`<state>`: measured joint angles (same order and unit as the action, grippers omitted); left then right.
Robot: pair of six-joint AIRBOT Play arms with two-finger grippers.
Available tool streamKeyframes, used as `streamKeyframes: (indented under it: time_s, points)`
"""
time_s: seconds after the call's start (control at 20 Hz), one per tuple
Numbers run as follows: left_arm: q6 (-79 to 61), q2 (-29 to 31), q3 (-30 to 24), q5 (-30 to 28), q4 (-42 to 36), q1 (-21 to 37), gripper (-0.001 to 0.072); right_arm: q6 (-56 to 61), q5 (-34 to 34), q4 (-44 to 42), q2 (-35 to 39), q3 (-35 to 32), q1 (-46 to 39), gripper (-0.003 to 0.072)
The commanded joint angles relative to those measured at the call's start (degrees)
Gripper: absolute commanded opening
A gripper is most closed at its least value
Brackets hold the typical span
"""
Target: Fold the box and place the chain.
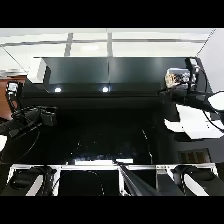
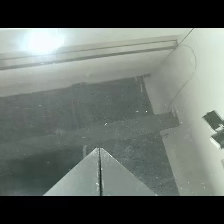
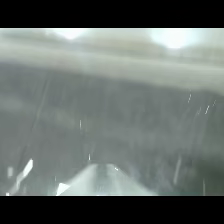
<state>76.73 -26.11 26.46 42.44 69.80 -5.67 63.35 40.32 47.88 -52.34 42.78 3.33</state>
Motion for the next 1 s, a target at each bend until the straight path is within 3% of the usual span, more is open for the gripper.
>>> streamKeyframes:
  time_s: [0.0, 0.1, 0.15, 0.3, 0.5, 0.55, 0.65, 0.8, 0.95]
  points:
    - [0.0, 0.0, 0.0, 0.0, 0.0, 0.0, 0.0026, 0.2, -10.6, 0.1, -1.3, 0.0, -0.7, 0.0710]
    - [0.0, 0.0, 0.0, 0.0, 0.0, 0.0, 0.0026, 5.4, -9.5, 6.8, -3.8, 0.9, -4.7, 0.0708]
    - [0.0, 0.0, 0.0, -0.6, -0.1, 0.0, 0.0027, 13.0, -6.9, 14.1, -6.0, 2.3, -9.2, 0.0707]
    - [0.0, 0.1, 0.0, -8.9, -0.1, 0.1, 0.0026, 20.5, 1.4, 31.0, -13.8, 10.0, -27.7, 0.0707]
    - [0.0, 0.0, 0.0, -14.2, -2.9, 0.0, 0.0029, 17.6, 13.2, 31.6, -25.3, 24.4, -51.5, 0.0706]
    - [0.0, 0.0, -0.1, -14.5, -4.2, 0.0, 0.0096, 14.1, 17.6, 31.6, -28.3, 28.0, -55.1, 0.0706]
    - [0.0, -0.8, -0.1, -14.6, -4.5, 0.0, 0.0705, 3.8, 26.4, 30.1, -34.2, 34.5, -59.4, 0.0706]
    - [0.0, -3.4, -0.1, -14.2, -6.8, -0.2, 0.0707, -9.6, 35.6, 22.0, -40.9, 37.9, -60.5, 0.0706]
    - [0.0, -5.8, -0.1, -14.1, -10.3, -0.2, 0.0707, -11.7, 37.0, 24.4, -43.1, 37.8, -58.3, 0.0691]
